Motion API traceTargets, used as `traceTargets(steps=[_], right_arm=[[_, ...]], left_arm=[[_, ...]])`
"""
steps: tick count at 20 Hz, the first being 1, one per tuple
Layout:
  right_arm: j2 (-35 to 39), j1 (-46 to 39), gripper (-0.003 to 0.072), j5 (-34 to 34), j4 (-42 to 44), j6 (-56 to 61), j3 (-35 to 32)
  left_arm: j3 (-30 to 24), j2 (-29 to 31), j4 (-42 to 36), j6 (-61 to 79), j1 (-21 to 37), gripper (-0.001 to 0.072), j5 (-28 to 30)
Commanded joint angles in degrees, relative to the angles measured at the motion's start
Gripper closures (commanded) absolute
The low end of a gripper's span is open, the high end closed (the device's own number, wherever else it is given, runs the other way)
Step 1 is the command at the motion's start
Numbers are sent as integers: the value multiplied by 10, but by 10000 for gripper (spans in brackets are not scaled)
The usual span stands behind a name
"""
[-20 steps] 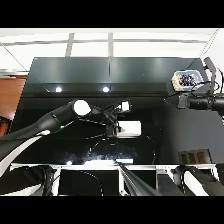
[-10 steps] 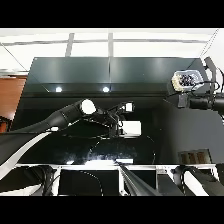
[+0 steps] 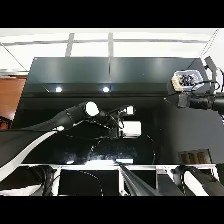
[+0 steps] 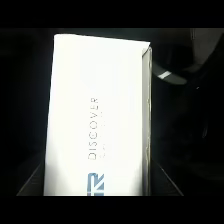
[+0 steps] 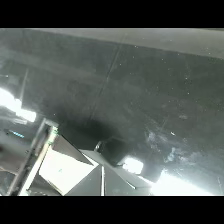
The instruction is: Fold the box and place the chain.
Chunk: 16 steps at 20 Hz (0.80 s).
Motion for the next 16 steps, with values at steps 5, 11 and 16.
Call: traceTargets(steps=[5,11,16], right_arm=[[0,0,665,0,0,1,1],[0,0,665,0,1,9,1],[0,0,665,4,1,23,1]], left_arm=[[0,2,103,-3,-40,389,53],[10,81,151,-181,146,419,-44],[88,67,198,-309,443,419,-78]])
